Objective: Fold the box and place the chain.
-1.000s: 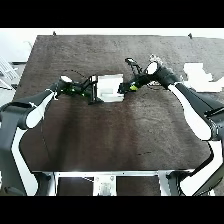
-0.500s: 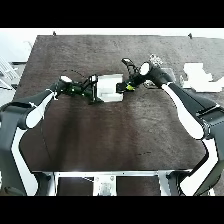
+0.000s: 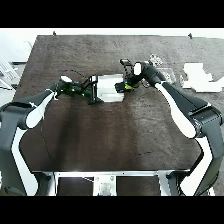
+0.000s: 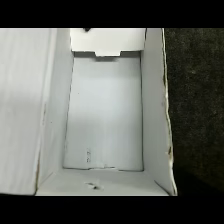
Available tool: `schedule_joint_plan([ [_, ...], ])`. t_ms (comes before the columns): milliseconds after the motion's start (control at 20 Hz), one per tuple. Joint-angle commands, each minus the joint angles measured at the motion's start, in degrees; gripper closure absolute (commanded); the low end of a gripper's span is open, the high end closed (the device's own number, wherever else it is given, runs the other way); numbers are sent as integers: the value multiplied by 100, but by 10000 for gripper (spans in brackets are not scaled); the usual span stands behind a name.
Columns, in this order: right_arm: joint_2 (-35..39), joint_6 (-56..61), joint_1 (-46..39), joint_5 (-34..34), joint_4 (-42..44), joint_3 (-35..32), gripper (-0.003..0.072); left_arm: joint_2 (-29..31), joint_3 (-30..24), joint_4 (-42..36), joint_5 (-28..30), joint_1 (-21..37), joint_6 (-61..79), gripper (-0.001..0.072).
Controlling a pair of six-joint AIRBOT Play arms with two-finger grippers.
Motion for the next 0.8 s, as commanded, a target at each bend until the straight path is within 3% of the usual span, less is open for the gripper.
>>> schedule_joint_plan([
  [0, -170, 382, 72, 341, -396, 249, 240, 4, -2, 2, 2, -2, 0, 298],
  [400, -402, 688, 291, 846, -820, 804, 283, 4, -2, 0, 2, -2, 0, 298],
  [450, -402, 691, 293, 848, -817, 850, 349, 4, -2, 2, 2, -2, 0, 298],
  [750, -411, 953, 304, 1215, -826, 925, 356, 4, -2, 2, 2, -2, 0, 298],
])
